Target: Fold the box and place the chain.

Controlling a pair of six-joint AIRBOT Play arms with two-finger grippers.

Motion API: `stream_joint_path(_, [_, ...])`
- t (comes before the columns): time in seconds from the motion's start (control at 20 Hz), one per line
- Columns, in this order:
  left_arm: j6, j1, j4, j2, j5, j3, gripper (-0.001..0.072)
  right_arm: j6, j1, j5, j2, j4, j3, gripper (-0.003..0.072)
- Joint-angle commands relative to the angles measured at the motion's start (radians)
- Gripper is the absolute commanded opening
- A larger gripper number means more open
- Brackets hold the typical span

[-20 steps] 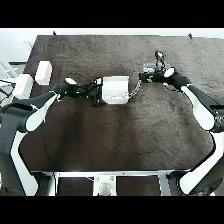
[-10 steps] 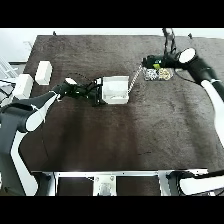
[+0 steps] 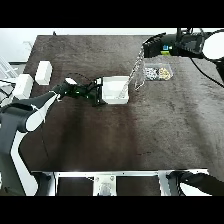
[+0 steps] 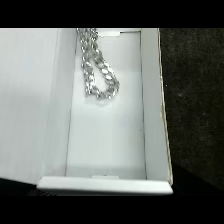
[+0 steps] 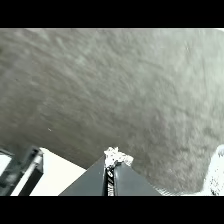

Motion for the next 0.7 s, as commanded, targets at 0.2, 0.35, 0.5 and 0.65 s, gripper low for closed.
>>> stream_joint_path(0.2, [0.0, 0.0, 0.0, 0.0, 0.0, 0.0, 0.0528, 0.021, 0.147, 0.002, 0.054, -0.027, 0.0, 0.0008])
stream_joint_path(0.35, [0.0, 0.0, 0.0, 0.0, 0.0, 0.0, 0.0529, 0.039, 0.19, -0.028, 0.048, -0.027, 0.0, 0.0008])
stream_joint_path(0.5, [0.0, 0.0, 0.0, 0.0, 0.0, 0.0, 0.0528, 0.04, 0.219, -0.062, 0.03, -0.026, -0.01, 0.0009])
stream_joint_path(0.65, [0.0, 0.0, 0.0, 0.0, 0.001, 0.0, 0.0528, 0.066, 0.218, -0.104, 0.01, -0.027, -0.062, 0.0009])
